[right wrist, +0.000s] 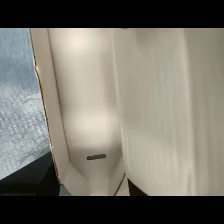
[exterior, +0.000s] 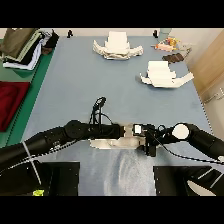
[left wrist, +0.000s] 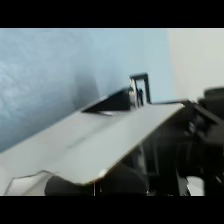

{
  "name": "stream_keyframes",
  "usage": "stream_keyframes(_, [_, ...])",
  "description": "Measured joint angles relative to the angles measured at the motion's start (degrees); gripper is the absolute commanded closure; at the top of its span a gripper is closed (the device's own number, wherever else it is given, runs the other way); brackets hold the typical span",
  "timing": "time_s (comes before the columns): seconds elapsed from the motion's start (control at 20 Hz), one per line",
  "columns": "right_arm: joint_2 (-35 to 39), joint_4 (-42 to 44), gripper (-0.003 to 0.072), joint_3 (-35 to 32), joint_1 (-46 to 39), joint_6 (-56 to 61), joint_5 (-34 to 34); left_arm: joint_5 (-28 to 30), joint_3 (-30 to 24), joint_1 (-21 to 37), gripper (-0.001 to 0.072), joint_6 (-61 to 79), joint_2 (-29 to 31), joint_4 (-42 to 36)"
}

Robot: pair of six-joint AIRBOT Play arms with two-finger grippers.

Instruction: Fold the box.

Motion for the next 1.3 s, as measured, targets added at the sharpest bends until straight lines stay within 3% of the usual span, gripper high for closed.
stream_keyframes(0.2, [-0.11, 0.37, 0.0244, -0.02, -0.02, 0.35, -0.02, 6.71, -0.09, -0.46, 0.0697, -1.55, -2.8, -0.85])
stream_keyframes(0.4, [-0.07, 0.28, 0.0244, -0.02, -0.02, 0.17, -0.02, 8.46, -0.04, -0.57, 0.0697, -2.56, -3.72, -0.9])
stream_keyframes(0.7, [-0.07, -0.15, 0.0244, 0.0, 0.04, -0.24, -0.04, 0.79, 0.83, -0.63, 0.0697, -1.66, -1.16, -0.04])
stream_keyframes(1.0, [-0.04, -0.15, 0.0244, 0.0, 0.04, -0.15, -0.04, -2.38, 1.68, 0.13, 0.0697, -0.28, 4.98, -0.46])
stream_keyframes(1.3, [-0.04, -0.11, 0.0244, 0.0, 0.04, -0.07, -0.02, -4.68, 1.79, 5.46, 0.0697, 1.6, 1.7, -0.5])
